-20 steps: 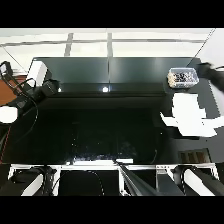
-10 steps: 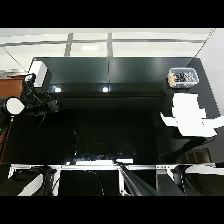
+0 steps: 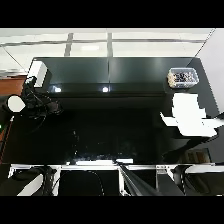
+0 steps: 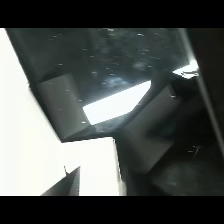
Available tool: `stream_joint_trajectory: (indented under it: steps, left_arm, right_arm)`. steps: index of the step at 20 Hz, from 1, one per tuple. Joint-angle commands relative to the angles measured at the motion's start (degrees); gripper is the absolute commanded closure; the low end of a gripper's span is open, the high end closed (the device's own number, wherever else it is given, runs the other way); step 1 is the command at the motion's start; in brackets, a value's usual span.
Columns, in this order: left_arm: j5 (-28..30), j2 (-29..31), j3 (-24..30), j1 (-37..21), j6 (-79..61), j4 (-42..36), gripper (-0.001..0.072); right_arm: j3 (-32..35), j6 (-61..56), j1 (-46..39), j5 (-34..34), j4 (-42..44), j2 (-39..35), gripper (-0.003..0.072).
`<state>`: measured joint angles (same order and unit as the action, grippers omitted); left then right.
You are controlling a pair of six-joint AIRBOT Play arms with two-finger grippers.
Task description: Fold the box and place the chain.
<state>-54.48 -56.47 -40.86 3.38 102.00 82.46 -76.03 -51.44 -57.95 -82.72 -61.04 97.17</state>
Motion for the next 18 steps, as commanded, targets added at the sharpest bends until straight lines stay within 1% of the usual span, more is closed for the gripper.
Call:
stream_joint_trajectory:
  steps: [1, 2, 4, 5, 7, 8, 11, 13, 15, 17, 18]
  left_arm:
    - [-0.2, -0.1, -0.1, 0.0, 0.2, -0.3, -0.0004]
    - [0.0, -0.1, -0.1, 0.0, 0.2, -0.3, -0.0004]
    - [0.5, -0.1, -0.1, 0.0, -0.2, -0.2, -0.0004]
    - [0.9, -0.1, -0.1, 0.0, -0.2, -0.2, -0.0004]
    - [1.6, -0.1, -0.1, 0.0, -0.2, -0.9, -0.0004]
    - [2.3, -0.1, -0.1, 0.0, -0.2, -1.6, -0.0004]
    - [6.0, -0.1, -0.1, 0.2, -0.2, -4.6, -0.0003]
    - [7.5, -0.1, -0.1, 1.3, -0.2, -6.9, -0.0003]
    - [9.4, -0.7, -0.1, 4.0, -1.7, -10.1, -0.0004]
    - [10.8, -2.8, -0.1, 8.1, -15.0, -19.1, -0.0003]
    - [11.1, -4.4, -0.2, 9.9, -20.9, -24.8, -0.0003]
  right_arm:
    - [0.1, 1.7, 2.0, -0.8, -0.1, -1.7, 0.0583]
    - [0.1, 2.4, 2.8, -1.0, 0.2, -3.1, 0.0673]
    - [1.4, 2.7, 4.2, -0.5, 4.1, -6.8, 0.0674]
    - [3.3, 2.7, 5.1, -0.3, 6.4, -9.4, 0.0674]
    - [9.1, 2.6, 7.8, 1.9, 9.2, -15.5, 0.0674]
    - [13.2, 1.6, 10.2, 4.0, 10.9, -19.1, 0.0674]
    - [25.6, -1.9, 20.3, 11.4, 18.4, -29.7, 0.0674]
    - [32.1, -3.5, 28.2, 17.2, 20.5, -35.8, 0.0674]
    - [38.2, -7.1, 35.9, 25.3, 21.0, -41.3, 0.0674]
    - [43.8, -7.0, 44.0, 34.5, 23.6, -44.1, 0.0674]
    - [45.7, -6.8, 47.8, 36.3, 26.9, -44.1, 0.0673]
